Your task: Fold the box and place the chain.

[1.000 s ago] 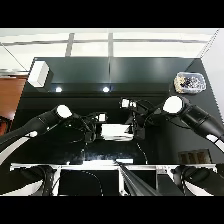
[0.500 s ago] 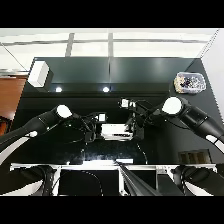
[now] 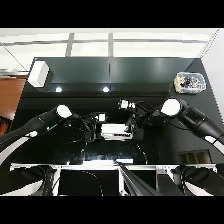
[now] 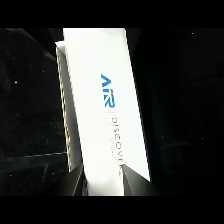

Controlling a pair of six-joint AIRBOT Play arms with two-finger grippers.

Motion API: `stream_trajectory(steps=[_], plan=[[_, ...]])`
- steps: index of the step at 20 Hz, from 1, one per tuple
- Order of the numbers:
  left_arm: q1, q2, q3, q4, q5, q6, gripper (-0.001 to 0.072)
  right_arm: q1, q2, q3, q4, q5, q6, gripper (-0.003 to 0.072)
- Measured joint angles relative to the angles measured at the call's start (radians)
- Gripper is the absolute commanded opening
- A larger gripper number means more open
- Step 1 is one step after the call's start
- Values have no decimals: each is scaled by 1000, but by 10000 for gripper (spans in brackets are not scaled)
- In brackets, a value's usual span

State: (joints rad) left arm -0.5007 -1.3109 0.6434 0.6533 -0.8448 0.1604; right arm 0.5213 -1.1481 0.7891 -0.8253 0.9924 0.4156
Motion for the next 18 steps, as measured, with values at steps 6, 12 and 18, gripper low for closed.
stream_trajectory(steps=[6,12,18], plan=[[0,0,0,0,0,1,483,3,-3,-1,2,3,0,266],[0,0,0,0,-2,1,482,3,-4,-4,-20,16,10,267],[0,0,0,0,-1,1,482,3,-3,-6,-39,26,19,284]])
